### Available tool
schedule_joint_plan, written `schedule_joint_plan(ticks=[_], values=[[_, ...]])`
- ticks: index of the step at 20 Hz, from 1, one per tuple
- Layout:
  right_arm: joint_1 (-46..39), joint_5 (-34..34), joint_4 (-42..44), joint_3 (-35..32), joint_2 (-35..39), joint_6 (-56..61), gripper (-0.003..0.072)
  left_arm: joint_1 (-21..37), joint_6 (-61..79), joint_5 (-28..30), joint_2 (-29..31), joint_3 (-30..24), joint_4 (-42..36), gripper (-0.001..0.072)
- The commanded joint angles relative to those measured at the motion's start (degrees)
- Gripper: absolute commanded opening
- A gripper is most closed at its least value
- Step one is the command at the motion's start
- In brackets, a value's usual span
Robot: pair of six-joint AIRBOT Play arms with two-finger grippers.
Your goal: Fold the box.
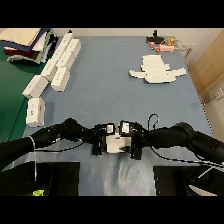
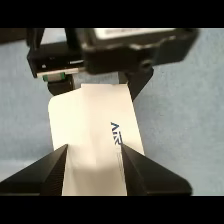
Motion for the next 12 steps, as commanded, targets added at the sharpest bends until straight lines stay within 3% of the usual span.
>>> schedule_joint_plan(ticks=[1,12], values=[[0.52,1.22,-7.45,-0.09,0.15,-2.4,0.0531,0.0,0.0,0.02,0.0,0.0,0.04,0.0525],[0.52,3.5,-8.11,1.9,0.22,-2.32,0.0529,0.0,0.0,0.04,0.0,0.0,0.04,0.0525]])
